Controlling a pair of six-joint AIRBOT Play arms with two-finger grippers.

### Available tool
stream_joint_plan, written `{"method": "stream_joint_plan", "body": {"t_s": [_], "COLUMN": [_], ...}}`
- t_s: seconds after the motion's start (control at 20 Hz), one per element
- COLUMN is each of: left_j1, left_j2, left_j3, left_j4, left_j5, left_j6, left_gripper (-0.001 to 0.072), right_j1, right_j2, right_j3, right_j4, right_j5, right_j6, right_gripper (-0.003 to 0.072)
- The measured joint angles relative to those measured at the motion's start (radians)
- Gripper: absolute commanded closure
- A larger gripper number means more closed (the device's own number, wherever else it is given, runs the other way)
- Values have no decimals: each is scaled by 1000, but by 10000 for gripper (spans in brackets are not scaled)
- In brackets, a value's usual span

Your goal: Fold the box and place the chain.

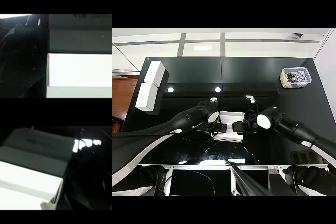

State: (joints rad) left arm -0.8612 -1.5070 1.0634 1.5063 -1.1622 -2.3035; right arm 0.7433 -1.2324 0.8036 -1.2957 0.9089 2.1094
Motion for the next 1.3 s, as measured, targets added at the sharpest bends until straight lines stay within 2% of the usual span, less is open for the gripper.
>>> {"method": "stream_joint_plan", "body": {"t_s": [0.05,0.1,0.3,0.35,0.85,1.3], "left_j1": [0,1,1,1,1,1], "left_j2": [0,0,0,0,0,0], "left_j3": [0,0,0,0,0,0], "left_j4": [0,0,0,0,0,-1], "left_j5": [0,0,0,0,4,2], "left_j6": [0,0,0,0,-1,-1], "left_gripper": [680,680,680,680,680,679], "right_j1": [11,22,54,58,70,70], "right_j2": [-11,-21,-67,-79,-116,-136], "right_j3": [5,10,36,45,87,98], "right_j4": [-13,-21,-50,-58,-134,-142], "right_j5": [5,8,26,31,91,108], "right_j6": [29,50,119,135,246,280], "right_gripper": [412,455,456,490,493,504]}}
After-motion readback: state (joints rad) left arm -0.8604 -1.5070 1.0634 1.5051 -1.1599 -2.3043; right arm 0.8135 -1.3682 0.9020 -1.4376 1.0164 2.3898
